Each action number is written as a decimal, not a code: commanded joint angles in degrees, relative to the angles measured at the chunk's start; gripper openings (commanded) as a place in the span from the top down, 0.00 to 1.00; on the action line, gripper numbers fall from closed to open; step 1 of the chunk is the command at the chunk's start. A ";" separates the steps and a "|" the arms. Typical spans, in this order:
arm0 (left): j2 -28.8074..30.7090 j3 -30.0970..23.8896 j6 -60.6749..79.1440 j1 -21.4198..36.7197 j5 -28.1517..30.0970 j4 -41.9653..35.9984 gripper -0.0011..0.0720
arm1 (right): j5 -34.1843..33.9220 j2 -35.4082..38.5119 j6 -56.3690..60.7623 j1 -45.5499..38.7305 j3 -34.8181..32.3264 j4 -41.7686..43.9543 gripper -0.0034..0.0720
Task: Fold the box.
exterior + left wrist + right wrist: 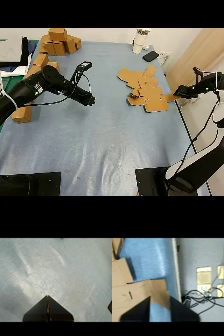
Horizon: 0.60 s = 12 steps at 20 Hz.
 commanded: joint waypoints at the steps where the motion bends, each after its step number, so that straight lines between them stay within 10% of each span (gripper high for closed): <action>1: 0.04 -0.02 0.00 -0.02 -0.13 -1.40 0.97 | -8.57 -0.81 -6.45 0.07 0.66 7.82 0.78; 2: 0.04 -0.02 0.00 -0.02 -0.13 -1.84 0.97 | -11.39 -0.50 -6.43 0.07 1.18 8.68 0.95; 7: 0.04 -0.02 0.00 -0.02 -0.26 -2.71 0.97 | -16.57 5.55 0.33 0.07 -1.22 8.81 0.95; 12: 0.04 -0.02 0.02 -0.02 -1.84 -3.54 0.97 | -12.00 21.86 5.01 0.09 -20.96 7.58 0.95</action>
